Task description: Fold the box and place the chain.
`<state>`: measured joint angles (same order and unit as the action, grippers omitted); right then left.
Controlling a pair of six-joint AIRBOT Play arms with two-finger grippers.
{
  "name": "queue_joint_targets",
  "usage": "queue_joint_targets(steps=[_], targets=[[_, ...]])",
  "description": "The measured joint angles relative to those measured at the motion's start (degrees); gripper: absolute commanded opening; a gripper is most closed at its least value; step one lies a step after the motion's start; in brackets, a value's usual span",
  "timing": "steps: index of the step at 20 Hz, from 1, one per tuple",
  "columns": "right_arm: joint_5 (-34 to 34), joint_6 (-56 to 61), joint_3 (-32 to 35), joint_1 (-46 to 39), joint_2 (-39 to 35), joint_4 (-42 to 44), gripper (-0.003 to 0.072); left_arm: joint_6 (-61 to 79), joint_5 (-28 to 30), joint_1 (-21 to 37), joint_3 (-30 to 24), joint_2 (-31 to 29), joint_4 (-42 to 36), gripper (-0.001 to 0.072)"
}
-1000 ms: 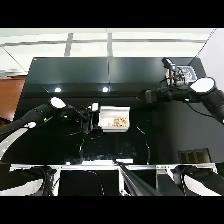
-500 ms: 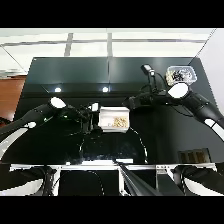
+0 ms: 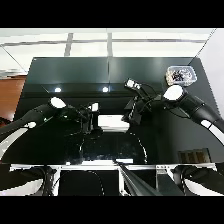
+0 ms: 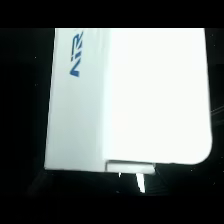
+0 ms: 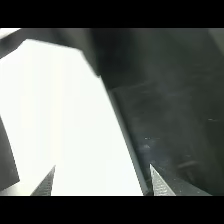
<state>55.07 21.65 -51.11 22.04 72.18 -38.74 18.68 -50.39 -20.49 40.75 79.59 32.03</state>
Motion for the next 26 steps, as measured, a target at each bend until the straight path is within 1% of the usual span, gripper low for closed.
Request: queue_joint_targets(steps=[5,12,13,14,16,17,26], targets=[[1.2,-5.5,0.0,1.6,0.0,-0.7,0.0702,0.0,0.0,0.0,0.0,0.0,0.0,0.0399],[-2.7,-7.1,0.0,4.6,0.2,-4.3,0.07,0.0,0.0,0.0,0.0,0.0,0.0,0.0399],[-3.0,-7.2,0.0,4.9,0.3,-4.5,0.0636,0.0,0.0,0.0,0.0,0.0,0.0,0.0399],[-3.1,-7.3,0.0,5.0,0.4,-4.7,0.0468,0.0,0.0,0.0,0.0,0.0,0.0,0.0399],[-2.8,-7.3,0.0,5.3,0.4,-4.8,0.0359,0.0,0.0,0.0,0.0,0.0,0.0,0.0399],[-2.5,-7.3,0.0,5.4,0.4,-4.8,0.023,0.0,0.0,0.0,0.0,0.0,0.0,0.0399],[-0.1,-7.3,0.0,5.5,0.5,-6.1,0.0228,0.0,0.0,0.0,0.0,0.0,0.0,0.0399]])
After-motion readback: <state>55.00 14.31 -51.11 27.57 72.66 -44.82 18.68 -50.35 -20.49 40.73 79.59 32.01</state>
